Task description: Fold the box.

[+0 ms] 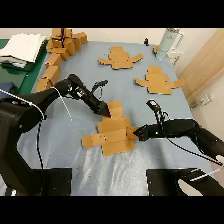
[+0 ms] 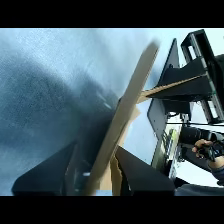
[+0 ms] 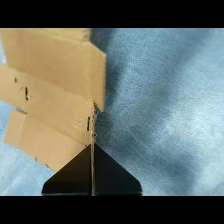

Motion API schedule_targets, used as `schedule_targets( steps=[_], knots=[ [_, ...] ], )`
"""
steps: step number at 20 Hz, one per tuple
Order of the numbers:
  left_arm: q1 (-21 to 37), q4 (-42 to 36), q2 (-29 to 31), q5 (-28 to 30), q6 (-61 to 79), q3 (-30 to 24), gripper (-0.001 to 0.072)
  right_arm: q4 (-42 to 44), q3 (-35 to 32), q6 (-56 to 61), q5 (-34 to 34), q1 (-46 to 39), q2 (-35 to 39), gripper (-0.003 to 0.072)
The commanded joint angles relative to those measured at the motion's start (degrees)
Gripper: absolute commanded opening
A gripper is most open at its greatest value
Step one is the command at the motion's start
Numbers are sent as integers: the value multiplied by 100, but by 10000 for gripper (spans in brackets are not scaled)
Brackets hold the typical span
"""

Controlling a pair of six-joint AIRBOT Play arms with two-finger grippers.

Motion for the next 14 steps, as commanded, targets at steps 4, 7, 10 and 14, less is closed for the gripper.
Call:
schedule_targets(
  steps=[4, 7, 10, 14],
  knots=[
    [162, -269, 4, -354, 514, -81, 309, -15, 0, 4, 46, 4, -2, 2],
    [155, -262, 0, -380, 560, -179, 308, -15, 0, 4, 105, 4, -7, 2],
    [153, -341, 0, -372, 688, -437, 307, -15, 0, 4, 109, 4, -7, 2],
    [199, -577, 0, -269, 846, -483, 230, -15, 0, 4, 146, 4, -11, 3]
  ],
)
